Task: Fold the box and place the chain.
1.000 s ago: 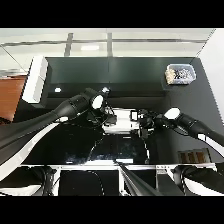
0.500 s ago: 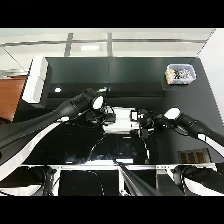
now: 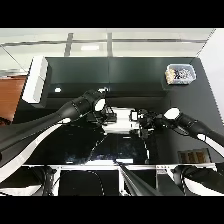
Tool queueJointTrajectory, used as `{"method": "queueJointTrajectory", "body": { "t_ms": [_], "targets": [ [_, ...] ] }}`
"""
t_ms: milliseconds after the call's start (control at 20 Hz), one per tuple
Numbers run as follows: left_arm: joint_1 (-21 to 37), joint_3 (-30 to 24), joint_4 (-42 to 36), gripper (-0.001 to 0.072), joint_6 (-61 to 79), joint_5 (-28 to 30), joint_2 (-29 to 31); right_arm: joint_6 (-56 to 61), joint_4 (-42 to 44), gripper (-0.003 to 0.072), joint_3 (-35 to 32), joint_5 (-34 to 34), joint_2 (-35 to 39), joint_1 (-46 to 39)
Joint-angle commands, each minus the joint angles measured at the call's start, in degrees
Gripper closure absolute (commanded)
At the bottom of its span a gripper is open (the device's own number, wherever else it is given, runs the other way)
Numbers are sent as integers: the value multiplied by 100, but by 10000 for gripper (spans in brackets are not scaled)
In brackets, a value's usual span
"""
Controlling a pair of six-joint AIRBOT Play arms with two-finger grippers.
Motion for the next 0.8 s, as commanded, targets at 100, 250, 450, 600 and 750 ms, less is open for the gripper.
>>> {"method": "queueJointTrajectory", "body": {
  "t_ms": [100,250,450,600,750],
  "targets": [
    [-70,2,-9,683,-42,96,-4,7,-4,341,-2,15,0,4],
    [-70,2,-42,446,-28,74,-4,7,-4,341,-2,15,0,4],
    [-70,2,48,412,-28,-76,-4,7,-4,341,-2,15,0,4],
    [-76,2,140,422,-31,-61,-17,7,-4,341,-2,15,0,4],
    [-129,2,155,431,-33,-48,-59,7,-4,341,-2,15,0,4]
  ]
}}
